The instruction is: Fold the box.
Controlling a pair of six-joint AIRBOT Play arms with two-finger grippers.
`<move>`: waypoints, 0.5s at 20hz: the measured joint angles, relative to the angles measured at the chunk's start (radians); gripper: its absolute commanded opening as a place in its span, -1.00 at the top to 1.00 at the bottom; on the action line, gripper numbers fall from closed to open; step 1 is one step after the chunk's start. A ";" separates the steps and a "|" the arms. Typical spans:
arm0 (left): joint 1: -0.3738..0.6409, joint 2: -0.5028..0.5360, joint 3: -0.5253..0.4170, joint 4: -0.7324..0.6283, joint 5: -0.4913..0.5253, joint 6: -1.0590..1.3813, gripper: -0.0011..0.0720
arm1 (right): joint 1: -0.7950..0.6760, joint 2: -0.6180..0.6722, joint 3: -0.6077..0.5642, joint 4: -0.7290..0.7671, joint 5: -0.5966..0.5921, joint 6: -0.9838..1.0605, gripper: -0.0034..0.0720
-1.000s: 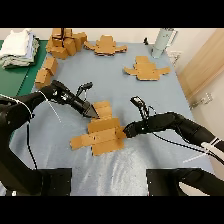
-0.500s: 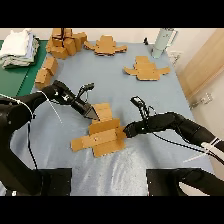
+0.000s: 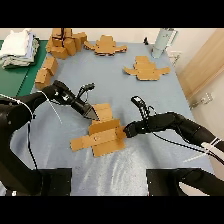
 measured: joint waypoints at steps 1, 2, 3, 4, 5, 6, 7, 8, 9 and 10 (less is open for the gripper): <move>0.002 0.000 0.000 0.003 -0.004 0.000 0.25 | 0.000 0.000 0.000 0.000 0.001 0.000 0.91; 0.003 0.000 0.000 0.000 -0.005 0.000 0.25 | 0.000 0.000 0.000 0.000 0.001 0.000 0.91; 0.006 0.000 0.000 -0.002 -0.008 0.000 0.25 | 0.000 0.000 0.000 0.000 0.001 0.001 0.91; 0.006 0.000 0.000 -0.003 -0.008 0.000 0.25 | 0.000 0.000 0.000 0.000 0.000 0.003 0.91; 0.007 0.000 0.000 -0.005 -0.011 0.001 0.25 | 0.000 0.000 0.000 0.000 0.000 0.003 0.91; 0.008 0.000 0.000 -0.005 -0.011 0.005 0.38 | 0.000 0.000 0.000 0.000 -0.001 0.004 0.91; 0.008 0.000 0.000 -0.005 -0.012 0.010 0.56 | 0.000 0.000 0.000 0.000 -0.002 0.004 0.91; 0.008 0.000 0.000 -0.006 -0.013 0.016 0.66 | 0.000 0.000 0.000 0.000 -0.005 0.005 0.91; 0.008 0.000 0.000 -0.006 -0.014 0.020 0.66 | 0.000 0.000 0.000 0.000 -0.008 0.006 0.91; 0.008 0.000 0.000 -0.006 -0.015 0.026 0.66 | 0.000 0.000 0.000 0.000 -0.013 0.006 0.91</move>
